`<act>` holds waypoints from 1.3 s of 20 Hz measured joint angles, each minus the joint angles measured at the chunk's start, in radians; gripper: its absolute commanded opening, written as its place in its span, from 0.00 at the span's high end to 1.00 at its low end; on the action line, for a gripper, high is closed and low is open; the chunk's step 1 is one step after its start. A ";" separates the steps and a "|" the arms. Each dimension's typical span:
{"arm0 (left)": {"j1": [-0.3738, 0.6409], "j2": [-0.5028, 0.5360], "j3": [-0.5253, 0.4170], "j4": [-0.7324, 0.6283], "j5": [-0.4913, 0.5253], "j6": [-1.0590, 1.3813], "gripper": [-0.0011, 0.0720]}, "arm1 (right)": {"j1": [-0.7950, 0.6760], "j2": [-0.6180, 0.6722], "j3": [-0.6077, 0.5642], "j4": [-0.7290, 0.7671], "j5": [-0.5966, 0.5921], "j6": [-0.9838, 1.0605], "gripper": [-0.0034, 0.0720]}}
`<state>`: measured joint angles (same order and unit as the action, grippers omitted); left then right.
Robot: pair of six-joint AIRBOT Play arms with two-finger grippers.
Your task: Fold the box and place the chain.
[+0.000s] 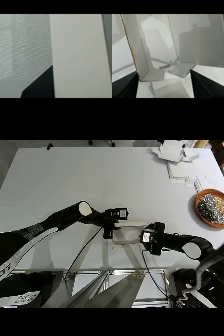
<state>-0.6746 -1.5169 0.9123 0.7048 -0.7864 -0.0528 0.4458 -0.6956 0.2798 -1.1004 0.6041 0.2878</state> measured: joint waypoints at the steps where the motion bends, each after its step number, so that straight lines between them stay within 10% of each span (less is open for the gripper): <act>1: 0.000 0.000 0.000 0.000 0.000 0.000 0.97 | -0.016 -0.008 0.008 0.010 0.006 -0.010 0.05; 26: 0.000 0.000 0.000 0.000 -0.002 0.001 0.97 | -0.322 -0.395 0.059 0.556 0.227 -0.799 0.09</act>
<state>-0.6750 -1.5169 0.9123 0.7048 -0.7883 -0.0521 0.1238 -1.0908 0.3386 -0.5442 0.8310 -0.5114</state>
